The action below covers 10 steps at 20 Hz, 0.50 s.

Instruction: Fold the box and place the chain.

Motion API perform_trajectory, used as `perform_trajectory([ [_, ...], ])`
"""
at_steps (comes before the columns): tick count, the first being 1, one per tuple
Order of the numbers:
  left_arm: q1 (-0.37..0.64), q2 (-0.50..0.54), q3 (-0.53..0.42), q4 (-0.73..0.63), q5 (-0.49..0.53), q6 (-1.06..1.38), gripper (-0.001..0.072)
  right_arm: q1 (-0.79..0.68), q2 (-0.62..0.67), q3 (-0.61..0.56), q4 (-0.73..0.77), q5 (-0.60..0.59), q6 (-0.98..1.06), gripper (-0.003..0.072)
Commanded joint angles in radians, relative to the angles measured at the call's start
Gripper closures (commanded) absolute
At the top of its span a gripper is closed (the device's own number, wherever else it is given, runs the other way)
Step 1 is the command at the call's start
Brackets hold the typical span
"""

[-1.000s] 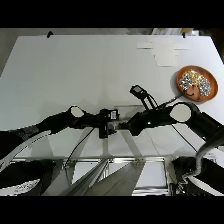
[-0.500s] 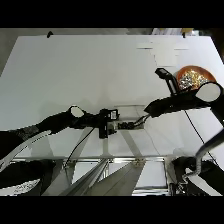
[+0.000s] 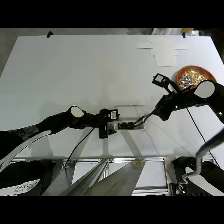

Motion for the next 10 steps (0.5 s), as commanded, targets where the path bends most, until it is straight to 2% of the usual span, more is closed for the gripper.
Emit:
perform_trajectory([
  [1, 0.0, 0.001, 0.0, 0.0, 0.0, 0.0, 0.0503, -0.003, -0.024, -0.044, 0.0, -0.014, -0.26, 0.0316],
  [3, 0.0, 0.001, 0.0, 0.0, 0.0, 0.0, 0.0503, -0.003, -0.024, -0.087, -0.002, -0.035, -0.347, 0.0372],
  [7, 0.0, 0.001, 0.0, 0.0, 0.0, 0.0, 0.0503, 0.0, -0.024, -0.145, 0.049, -0.146, -0.435, 0.0372],
  [10, 0.0, 0.001, 0.0, 0.0, 0.0, 0.0, 0.0503, 0.042, -0.042, -0.157, 0.07, -0.158, -0.527, 0.0389],
])
